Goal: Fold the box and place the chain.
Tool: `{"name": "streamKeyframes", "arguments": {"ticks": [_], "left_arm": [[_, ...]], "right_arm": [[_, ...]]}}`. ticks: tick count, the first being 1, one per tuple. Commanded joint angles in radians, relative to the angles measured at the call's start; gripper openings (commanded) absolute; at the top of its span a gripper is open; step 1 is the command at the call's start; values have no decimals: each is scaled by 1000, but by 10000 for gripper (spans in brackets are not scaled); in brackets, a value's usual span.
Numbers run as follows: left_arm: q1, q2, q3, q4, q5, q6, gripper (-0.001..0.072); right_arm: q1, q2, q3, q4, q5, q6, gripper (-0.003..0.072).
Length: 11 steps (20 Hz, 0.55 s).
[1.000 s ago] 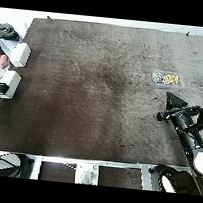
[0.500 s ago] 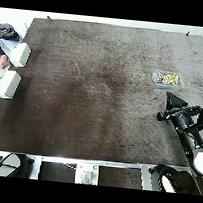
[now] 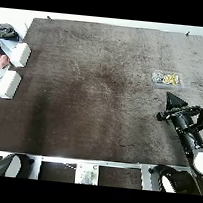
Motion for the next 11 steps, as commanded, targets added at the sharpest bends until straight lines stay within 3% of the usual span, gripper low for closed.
{"name": "streamKeyframes", "arguments": {"ticks": [1, 6, 11], "left_arm": [[-75, 224, -154, -84, 189, 68, 4], [-75, 525, -446, -101, 251, 37, 4], [-75, 557, -556, -101, 276, -55, 4]], "right_arm": [[0, 1, 0, 0, 0, 0, -7], [0, 1, 0, 0, 0, 0, -7], [0, 1, 0, 0, 0, 0, -7]]}}
